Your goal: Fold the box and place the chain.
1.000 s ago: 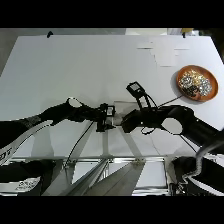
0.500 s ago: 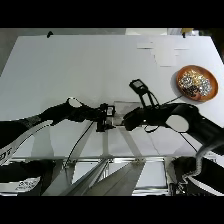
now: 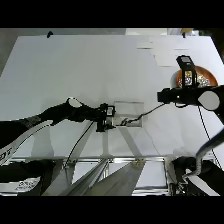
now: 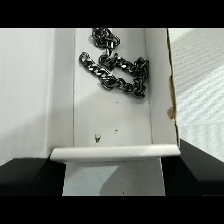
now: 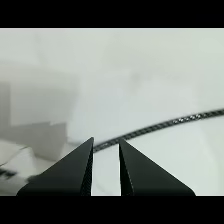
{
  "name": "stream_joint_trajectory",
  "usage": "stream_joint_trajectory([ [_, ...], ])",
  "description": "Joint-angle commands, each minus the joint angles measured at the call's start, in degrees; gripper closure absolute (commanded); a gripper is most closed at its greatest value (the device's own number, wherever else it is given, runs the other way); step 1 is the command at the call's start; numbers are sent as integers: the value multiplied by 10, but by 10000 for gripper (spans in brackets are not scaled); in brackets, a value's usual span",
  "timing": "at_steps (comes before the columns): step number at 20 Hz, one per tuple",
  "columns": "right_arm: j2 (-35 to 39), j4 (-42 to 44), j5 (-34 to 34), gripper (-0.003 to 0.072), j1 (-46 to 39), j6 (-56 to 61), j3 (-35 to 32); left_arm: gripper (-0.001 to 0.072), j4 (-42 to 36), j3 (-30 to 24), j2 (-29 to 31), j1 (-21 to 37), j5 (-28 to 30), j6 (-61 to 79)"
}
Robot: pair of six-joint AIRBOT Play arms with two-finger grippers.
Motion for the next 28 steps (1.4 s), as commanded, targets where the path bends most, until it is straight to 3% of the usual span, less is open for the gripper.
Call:
stream_joint_trajectory([
  [1, -75, -24, 3, 513, -58, 15, 1, 699, 0, 0, 0, 0, 0, 0],
  [2, -102, -24, 2, 419, -60, 15, 1, 699, 0, 0, 0, 0, 0, 0],
  [3, -127, -25, 2, 277, -60, 15, 1, 699, 0, 0, 0, 0, 0, 0],
  [4, -151, -25, 2, 213, -60, 15, 1, 699, 0, 0, 0, 0, 0, 0],
  [5, -170, -25, 2, 215, -60, 15, 0, 699, 0, 0, 0, 0, 0, 0],
  [7, -199, -27, -8, 230, -60, 15, 1, 699, 0, 0, 0, 0, 0, 0],
  [9, -217, -27, -26, 297, -60, 15, 0, 699, 0, 0, 0, 0, 0, 0],
  [14, -224, -33, -62, 308, -60, 33, 1, 699, 0, 0, 0, 0, 0, 0],
  [16, -232, -39, -68, 349, -60, 55, 1, 699, 0, 0, 0, 0, 0, 0],
  [22, -256, -40, -52, 360, -60, 58, 0, 699, 0, 0, 0, 0, 0, 0],
  [24, -261, -40, -51, 461, -60, 58, 1, 699, 0, 0, 0, 0, 0, 0],
  [26, -261, -40, -42, 630, -59, 53, 1, 699, 0, 0, 0, 0, 0, 0],
  [28, -261, -40, -21, 651, -59, 40, 1, 699, 0, 0, 0, 0, 0, 0],
])
